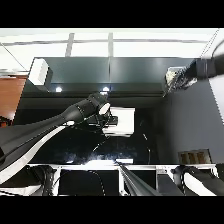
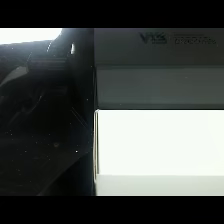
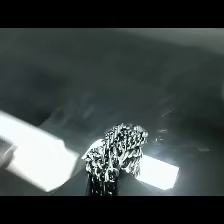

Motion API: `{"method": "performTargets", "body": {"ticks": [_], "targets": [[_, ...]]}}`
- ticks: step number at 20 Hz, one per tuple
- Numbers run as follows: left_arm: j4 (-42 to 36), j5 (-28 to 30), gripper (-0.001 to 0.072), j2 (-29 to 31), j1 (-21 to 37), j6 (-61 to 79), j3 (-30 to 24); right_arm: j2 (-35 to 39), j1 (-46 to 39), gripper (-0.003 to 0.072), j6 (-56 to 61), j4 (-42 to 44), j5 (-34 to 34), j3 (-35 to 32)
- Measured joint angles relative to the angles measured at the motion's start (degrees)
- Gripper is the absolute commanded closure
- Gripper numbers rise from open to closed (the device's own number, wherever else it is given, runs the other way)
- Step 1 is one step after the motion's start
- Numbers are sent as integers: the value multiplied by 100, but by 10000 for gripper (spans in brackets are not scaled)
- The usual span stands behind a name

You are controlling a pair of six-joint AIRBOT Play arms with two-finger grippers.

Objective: Fold the box and place the chain.

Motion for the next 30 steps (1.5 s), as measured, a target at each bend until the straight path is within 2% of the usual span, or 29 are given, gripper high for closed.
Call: {"method": "performTargets", "body": {"ticks": [3,5,8,10,16,22,23,24,25,30], "targets": [[0,0,684,0,0,0,0,892,37,682,-122,866,35,-1563],[0,0,684,0,0,0,0,1215,186,683,-170,1421,-94,-2385],[0,0,684,0,0,-2,0,1434,743,683,-184,2116,-708,-3320],[0,0,684,0,0,-2,0,1451,1252,683,-149,2347,-1244,-3679],[0,-2,684,0,0,-2,0,977,2439,679,61,2590,-2898,-4024],[0,-4,684,0,0,-2,0,170,2697,675,133,2524,-3451,-4074],[0,-4,684,0,0,0,0,87,2715,594,162,2474,-3484,-4076],[0,-4,684,0,0,-2,0,22,2719,422,197,2409,-3508,-4081],[0,-7,684,0,0,-2,0,-22,2719,397,223,2358,-3545,-4079],[0,-7,684,0,0,-2,0,-11,2280,399,269,2072,-3167,-3915]]}}
